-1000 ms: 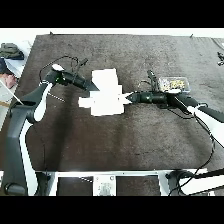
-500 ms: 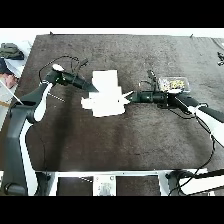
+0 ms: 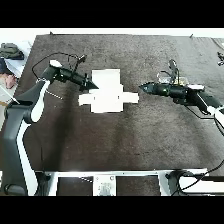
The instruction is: Fold the box and place the chain.
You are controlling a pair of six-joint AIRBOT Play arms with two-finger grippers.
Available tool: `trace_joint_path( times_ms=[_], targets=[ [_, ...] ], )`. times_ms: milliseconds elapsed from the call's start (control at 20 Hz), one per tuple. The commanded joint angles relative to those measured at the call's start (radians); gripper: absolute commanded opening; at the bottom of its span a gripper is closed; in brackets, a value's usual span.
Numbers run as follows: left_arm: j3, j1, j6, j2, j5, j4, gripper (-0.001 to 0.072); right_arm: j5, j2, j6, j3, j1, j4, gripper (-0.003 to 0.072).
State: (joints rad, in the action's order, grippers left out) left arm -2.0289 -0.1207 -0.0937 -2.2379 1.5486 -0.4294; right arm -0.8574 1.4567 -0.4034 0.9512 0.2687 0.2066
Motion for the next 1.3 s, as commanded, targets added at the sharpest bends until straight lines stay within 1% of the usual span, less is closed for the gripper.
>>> trace_joint_path(
  times_ms=[0,200,350,600,700,800,950,1100,1250],
  targets=[
    [0.006,0.0,0.077,0.037,-0.056,-0.061,0.0007,-0.004,-0.018,0.0,-0.005,0.016,0.018,0.0277],
    [0.073,-0.003,0.187,0.042,-0.108,-0.073,0.0007,-0.011,-0.018,0.0,-0.005,0.01,0.019,0.0276],
    [0.112,-0.007,0.24,0.042,-0.135,-0.064,0.0007,-0.018,-0.018,0.0,-0.005,0.009,0.069,0.0276],
    [0.114,-0.007,0.271,0.043,-0.165,-0.064,0.0007,-0.018,-0.018,0.0,-0.005,0.009,0.089,0.0276],
    [0.114,-0.007,0.284,0.043,-0.201,-0.065,0.0007,-0.018,-0.018,0.0,-0.005,0.009,0.09,0.0276],
    [0.115,-0.007,0.296,0.042,-0.216,-0.065,0.0007,-0.018,-0.018,0.0,-0.005,0.009,0.09,0.0276],
    [0.151,-0.007,0.317,0.043,-0.252,-0.057,0.0007,-0.018,-0.018,0.007,-0.005,0.006,0.09,0.0276],
    [0.177,-0.007,0.341,0.042,-0.257,-0.057,0.0007,-0.013,-0.018,0.053,-0.005,-0.022,0.09,0.0276],
    [0.177,-0.007,0.34,0.042,-0.259,-0.07,0.0011,0.039,-0.018,0.119,-0.004,-0.077,0.101,0.0278]
  ],
)
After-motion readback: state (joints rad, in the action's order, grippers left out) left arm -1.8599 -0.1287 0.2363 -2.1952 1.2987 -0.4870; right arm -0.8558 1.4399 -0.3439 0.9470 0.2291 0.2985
